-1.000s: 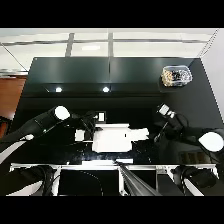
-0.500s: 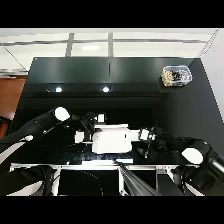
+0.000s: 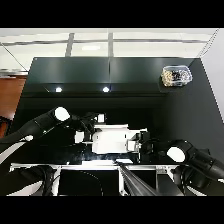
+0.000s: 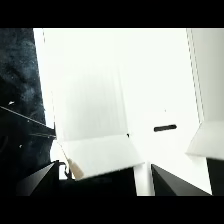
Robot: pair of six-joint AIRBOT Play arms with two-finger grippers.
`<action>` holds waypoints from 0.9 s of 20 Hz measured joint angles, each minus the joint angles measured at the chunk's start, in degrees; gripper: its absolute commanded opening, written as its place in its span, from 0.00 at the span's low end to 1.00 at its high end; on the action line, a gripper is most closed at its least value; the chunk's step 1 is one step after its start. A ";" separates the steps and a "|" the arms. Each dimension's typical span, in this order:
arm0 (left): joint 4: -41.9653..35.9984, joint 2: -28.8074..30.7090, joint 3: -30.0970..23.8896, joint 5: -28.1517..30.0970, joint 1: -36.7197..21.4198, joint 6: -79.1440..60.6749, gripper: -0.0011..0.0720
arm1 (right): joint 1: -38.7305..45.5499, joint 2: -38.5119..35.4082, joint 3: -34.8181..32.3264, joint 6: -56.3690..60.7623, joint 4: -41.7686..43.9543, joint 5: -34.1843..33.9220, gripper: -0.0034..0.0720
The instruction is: Fold the box and place the chain.
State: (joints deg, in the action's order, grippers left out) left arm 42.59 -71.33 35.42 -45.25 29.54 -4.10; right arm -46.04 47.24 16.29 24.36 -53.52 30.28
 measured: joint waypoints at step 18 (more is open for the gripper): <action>-0.04 0.00 0.00 0.00 0.00 0.00 0.05 | 0.15 4.96 5.16 -3.58 6.01 -3.15 0.98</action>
State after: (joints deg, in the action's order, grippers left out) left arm 42.54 -71.33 35.42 -45.25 29.54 -4.10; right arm -45.89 52.21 21.45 20.78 -47.51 27.14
